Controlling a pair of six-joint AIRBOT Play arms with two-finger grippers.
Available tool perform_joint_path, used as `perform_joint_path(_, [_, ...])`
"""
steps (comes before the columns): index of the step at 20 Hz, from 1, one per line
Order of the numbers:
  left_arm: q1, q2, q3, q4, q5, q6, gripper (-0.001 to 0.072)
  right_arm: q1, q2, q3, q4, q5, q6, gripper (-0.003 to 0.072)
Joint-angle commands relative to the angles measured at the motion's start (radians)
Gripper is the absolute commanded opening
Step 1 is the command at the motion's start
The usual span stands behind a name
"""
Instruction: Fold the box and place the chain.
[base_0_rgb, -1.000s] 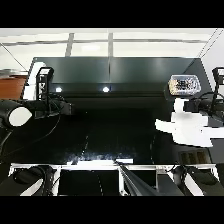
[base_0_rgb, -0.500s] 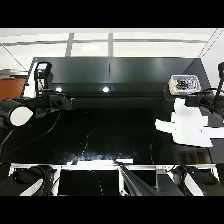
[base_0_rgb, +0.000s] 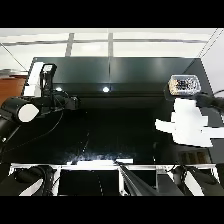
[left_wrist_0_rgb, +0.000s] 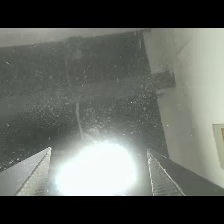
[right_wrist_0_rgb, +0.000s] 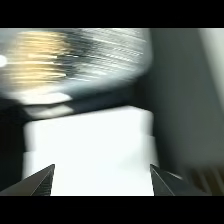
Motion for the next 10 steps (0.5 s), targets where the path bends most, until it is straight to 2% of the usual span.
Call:
perform_joint_path(1, [0.000,-0.014,0.000,-0.002,0.000,-0.001,0.0703,-0.335,-0.106,0.002,0.009,-0.045,0.000,0.0708])
perform_joint_path(3, [0.000,-0.023,0.000,0.000,0.001,-0.001,0.0703,-0.524,-0.197,0.027,0.132,-0.031,-0.086,0.0709])
perform_joint_path(8, [0.000,-0.058,0.000,-0.001,0.001,-0.002,0.0704,-0.813,-0.412,0.229,0.285,0.200,-0.239,0.0704])
perform_joint_path(10, [0.000,-0.061,0.000,-0.001,0.003,-0.002,0.0703,-0.909,-0.500,0.317,0.411,0.339,-0.423,0.0699])
